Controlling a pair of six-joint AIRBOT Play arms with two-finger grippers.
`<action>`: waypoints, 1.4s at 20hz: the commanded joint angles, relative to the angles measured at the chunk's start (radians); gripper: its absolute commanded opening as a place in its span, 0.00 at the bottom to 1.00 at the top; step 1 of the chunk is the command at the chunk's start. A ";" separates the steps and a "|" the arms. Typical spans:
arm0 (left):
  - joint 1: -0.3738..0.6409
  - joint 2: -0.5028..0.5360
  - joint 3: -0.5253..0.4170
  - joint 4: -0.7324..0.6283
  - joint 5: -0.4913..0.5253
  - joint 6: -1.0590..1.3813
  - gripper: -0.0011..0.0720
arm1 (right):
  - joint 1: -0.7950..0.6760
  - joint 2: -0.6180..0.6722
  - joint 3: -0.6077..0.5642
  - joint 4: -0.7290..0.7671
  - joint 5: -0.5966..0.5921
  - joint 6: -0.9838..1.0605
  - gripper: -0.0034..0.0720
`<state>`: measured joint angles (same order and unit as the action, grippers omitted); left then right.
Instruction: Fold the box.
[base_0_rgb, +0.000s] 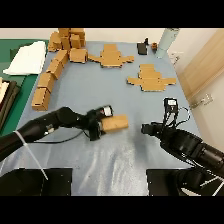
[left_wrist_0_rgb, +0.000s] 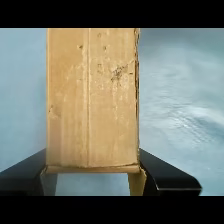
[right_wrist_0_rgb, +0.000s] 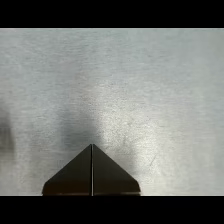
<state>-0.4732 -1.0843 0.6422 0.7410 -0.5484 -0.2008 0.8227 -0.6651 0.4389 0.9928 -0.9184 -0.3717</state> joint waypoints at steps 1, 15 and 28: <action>0.180 0.099 0.000 0.230 -0.003 -0.418 0.65 | -0.001 -0.040 0.000 -0.025 0.003 0.043 0.05; 0.921 0.345 0.000 0.527 -0.609 -0.622 0.65 | -0.001 -0.082 0.000 -0.173 0.082 0.043 0.05; 0.946 0.349 -0.065 0.621 -0.482 -0.691 0.65 | -0.001 -0.082 0.000 -0.222 0.117 0.043 0.05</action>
